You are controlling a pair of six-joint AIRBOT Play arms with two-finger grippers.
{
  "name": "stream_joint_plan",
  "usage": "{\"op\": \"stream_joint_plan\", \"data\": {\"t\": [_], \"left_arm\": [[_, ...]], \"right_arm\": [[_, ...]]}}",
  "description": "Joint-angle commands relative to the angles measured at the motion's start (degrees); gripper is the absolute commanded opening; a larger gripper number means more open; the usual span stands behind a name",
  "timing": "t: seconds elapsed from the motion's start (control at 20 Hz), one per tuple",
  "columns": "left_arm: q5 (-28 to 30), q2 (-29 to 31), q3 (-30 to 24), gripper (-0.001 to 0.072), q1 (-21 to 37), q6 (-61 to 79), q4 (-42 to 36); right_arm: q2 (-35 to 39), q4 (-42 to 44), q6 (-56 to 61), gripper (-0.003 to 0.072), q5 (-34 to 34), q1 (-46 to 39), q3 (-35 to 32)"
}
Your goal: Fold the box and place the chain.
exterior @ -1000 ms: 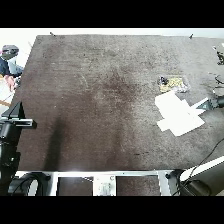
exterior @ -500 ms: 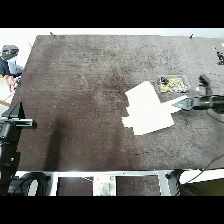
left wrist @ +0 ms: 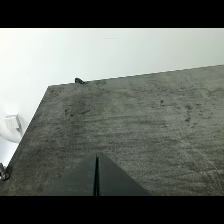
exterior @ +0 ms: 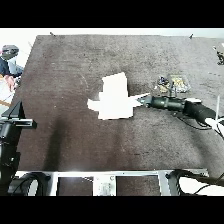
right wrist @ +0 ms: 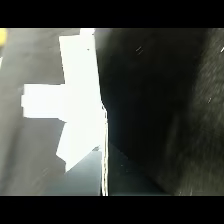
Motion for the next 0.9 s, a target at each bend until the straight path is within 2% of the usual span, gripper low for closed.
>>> {"op": "stream_joint_plan", "data": {"t": [0.0,0.2,0.3,0.45,0.55,0.7,0.85], "left_arm": [[0.0,0.0,0.3,0.0012,0.0,0.0,0.0],[-2.8,0.0,0.3,0.0017,0.0,-0.3,0.0],[-9.0,0.0,0.3,0.069,0.0,0.1,0.0],[-12.9,-0.9,1.1,0.0698,0.0,-0.4,-2.5],[-16.1,-4.5,3.3,0.0698,0.0,-0.4,-5.2],[-19.9,-15.4,8.7,0.0699,0.0,-0.4,-6.1],[-22.8,-31.3,16.8,0.0699,0.0,-0.5,-6.3]], "right_arm": [[-0.7,0.6,0.1,0.0011,-15.8,8.0,1.3],[-4.5,0.4,-0.6,0.0011,-19.5,10.3,3.7],[-6.2,1.4,-1.5,0.0011,-18.7,10.3,3.7],[-7.7,6.4,-6.1,0.0011,-18.6,11.3,3.7],[-7.6,7.4,-7.5,0.0011,-18.6,11.6,3.6],[-7.6,7.6,-8.9,0.0011,-18.8,11.6,3.5],[-7.6,7.8,-10.4,0.0011,-18.8,11.6,3.5]]}}
